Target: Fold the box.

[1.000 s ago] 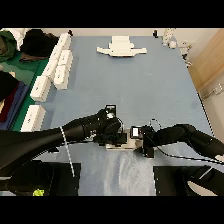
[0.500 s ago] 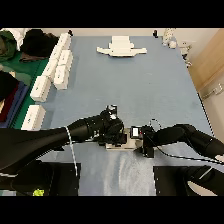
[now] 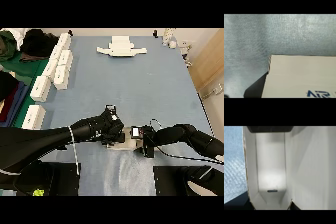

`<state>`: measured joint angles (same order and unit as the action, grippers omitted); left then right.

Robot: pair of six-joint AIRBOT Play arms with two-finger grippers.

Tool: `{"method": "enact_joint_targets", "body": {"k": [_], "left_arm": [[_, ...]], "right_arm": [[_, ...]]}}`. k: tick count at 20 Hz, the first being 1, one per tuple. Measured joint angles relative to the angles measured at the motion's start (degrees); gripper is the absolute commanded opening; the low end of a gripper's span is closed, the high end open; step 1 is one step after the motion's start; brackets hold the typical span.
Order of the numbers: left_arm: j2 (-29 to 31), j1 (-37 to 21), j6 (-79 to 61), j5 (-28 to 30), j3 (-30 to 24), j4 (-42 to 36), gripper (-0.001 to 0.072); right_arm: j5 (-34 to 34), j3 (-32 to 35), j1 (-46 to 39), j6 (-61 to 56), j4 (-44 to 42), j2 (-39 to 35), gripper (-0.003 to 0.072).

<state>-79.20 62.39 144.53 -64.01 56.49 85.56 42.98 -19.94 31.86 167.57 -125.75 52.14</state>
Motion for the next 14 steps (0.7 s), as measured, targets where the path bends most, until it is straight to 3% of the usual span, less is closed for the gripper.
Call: {"method": "enact_joint_targets", "body": {"k": [1,2,3,4,14], "left_arm": [[-0.02,0.00,0.07,0.02,0.00,-0.07,0.0022],[-0.02,0.00,0.09,0.04,0.00,-0.13,0.0238],[-0.11,0.00,0.09,0.85,-0.02,-0.59,0.0559],[-0.11,0.02,0.07,1.42,0.00,-1.33,0.0601],[-0.09,0.07,0.55,0.37,0.00,-1.14,0.0583]], "right_arm": [[0.00,0.00,0.00,0.00,0.00,0.00,0.0507],[0.00,0.00,0.00,0.02,0.00,0.00,0.0507],[0.00,0.00,0.00,0.02,0.00,0.00,0.0507],[0.00,0.00,0.02,0.07,-0.02,0.00,0.0507],[0.00,0.00,0.04,0.04,-0.02,0.00,0.0507]]}}
